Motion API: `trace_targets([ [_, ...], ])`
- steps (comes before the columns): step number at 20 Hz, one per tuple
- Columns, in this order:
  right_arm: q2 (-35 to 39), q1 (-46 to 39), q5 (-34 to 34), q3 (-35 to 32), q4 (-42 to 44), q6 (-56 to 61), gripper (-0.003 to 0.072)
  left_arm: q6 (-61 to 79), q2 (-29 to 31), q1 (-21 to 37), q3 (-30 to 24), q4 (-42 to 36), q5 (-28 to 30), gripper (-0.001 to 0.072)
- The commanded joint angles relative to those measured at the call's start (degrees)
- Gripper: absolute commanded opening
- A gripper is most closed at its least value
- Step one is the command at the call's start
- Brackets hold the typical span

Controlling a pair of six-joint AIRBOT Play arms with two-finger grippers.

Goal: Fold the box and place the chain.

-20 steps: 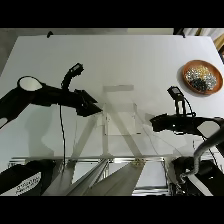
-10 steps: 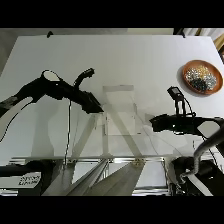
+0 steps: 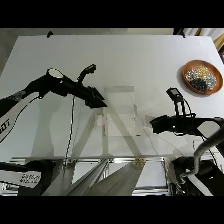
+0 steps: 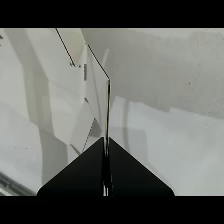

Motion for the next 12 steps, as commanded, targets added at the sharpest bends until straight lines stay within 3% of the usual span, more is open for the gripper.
trace_targets([
  [1,0.04,0.04,0.39,-0.02,-0.13,-0.11,0.0017,1.46,-3.19,-0.11,1.36,-0.94,0.22,0.0624],
  [6,0.04,0.04,0.42,-0.02,-0.28,-0.11,0.0017,4.13,-7.28,-0.7,2.19,-8.39,-3.39,0.0623],
  [12,0.04,0.04,0.42,-0.02,-0.31,-0.11,0.0017,4.48,-7.37,-5.55,2.34,-3.1,-3.87,0.0591],
])
